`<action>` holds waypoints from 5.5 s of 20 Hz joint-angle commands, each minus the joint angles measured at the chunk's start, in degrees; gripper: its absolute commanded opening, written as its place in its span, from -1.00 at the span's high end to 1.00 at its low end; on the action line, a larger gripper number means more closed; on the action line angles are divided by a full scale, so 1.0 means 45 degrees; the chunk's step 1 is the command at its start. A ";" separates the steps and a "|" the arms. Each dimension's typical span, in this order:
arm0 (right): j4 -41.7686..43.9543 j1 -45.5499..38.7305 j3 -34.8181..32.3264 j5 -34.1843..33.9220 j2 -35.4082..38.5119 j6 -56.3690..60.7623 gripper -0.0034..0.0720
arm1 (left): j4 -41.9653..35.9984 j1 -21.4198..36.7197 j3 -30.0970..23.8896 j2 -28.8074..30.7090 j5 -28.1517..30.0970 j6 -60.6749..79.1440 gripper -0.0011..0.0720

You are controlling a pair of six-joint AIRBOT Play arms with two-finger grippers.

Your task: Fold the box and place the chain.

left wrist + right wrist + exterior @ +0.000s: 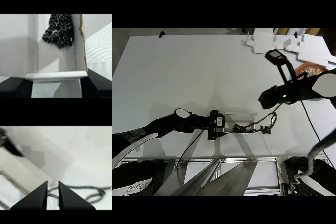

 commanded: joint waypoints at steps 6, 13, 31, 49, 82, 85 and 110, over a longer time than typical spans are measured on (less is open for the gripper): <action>-0.2506 -0.2147 -0.2385 -0.0792 -0.1953 0.0777 0.36 | 0.0000 0.0000 -0.0005 0.0000 0.0005 0.0000 0.94; -0.2511 -0.2147 -0.2565 -0.1214 -0.3473 -0.1885 0.38 | 0.0000 0.0000 -0.0005 0.0000 0.0005 0.0000 0.94; -0.2215 -0.2142 -0.2676 -0.2055 -0.4070 -0.5625 0.49 | 0.0000 0.0000 -0.0005 0.0000 0.0005 0.0000 0.94; -0.2225 -0.1598 -0.3118 -0.2268 -0.3133 -0.5974 0.86 | 0.0000 0.0000 -0.0005 0.0000 0.0005 0.0000 0.94; 0.0267 -0.1418 -0.3118 -0.0665 0.0724 -0.4566 0.86 | 0.0000 0.0000 -0.0005 0.0000 0.0005 0.0000 0.94; 0.0272 -0.1413 -0.3118 -0.0665 0.0724 -0.4566 0.86 | 0.0000 0.0000 -0.0005 0.0000 0.0005 0.0000 0.94; 0.0840 -0.0782 -0.3118 -0.0219 0.2793 -0.4595 0.86 | 0.0000 0.0000 -0.0005 0.0000 0.0005 -0.0005 0.94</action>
